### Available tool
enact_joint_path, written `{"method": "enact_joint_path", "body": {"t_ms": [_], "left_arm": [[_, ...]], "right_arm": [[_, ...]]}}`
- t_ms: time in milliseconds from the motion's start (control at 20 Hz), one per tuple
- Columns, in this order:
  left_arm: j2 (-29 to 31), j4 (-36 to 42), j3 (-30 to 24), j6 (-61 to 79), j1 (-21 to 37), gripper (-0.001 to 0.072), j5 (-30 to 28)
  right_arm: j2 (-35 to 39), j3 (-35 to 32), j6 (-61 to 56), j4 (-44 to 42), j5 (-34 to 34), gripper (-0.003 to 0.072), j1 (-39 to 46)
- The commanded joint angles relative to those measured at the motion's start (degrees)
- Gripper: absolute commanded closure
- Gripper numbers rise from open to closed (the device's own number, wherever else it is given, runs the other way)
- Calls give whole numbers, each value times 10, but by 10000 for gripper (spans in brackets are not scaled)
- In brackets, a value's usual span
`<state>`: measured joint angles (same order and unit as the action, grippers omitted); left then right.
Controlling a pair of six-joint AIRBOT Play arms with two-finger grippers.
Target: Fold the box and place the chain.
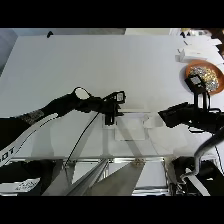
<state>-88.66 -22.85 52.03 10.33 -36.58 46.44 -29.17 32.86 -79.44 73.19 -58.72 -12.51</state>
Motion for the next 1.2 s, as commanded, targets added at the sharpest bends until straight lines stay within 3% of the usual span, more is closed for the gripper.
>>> {"method": "enact_joint_path", "body": {"t_ms": [0,750,800,850,900,1000,1100,1150], "left_arm": [[-13,2,0,2,-1,706,-2],[-23,1,0,1,-1,701,1],[-23,1,0,1,-1,701,1],[-23,1,0,1,-1,701,1],[-23,1,0,1,-1,701,1],[-23,1,0,1,-1,701,1],[-23,1,0,1,-1,701,1],[-23,1,0,1,-1,701,1]], "right_arm": [[0,0,0,1,-3,164,0],[0,0,27,1,-17,171,0],[0,-1,51,0,-22,224,0],[0,-4,82,-5,-26,363,0],[-1,-10,117,-18,-26,455,0],[-6,-25,214,-65,-27,532,0],[-13,-43,307,-126,-38,665,0],[-16,-52,349,-150,-51,665,0]]}}
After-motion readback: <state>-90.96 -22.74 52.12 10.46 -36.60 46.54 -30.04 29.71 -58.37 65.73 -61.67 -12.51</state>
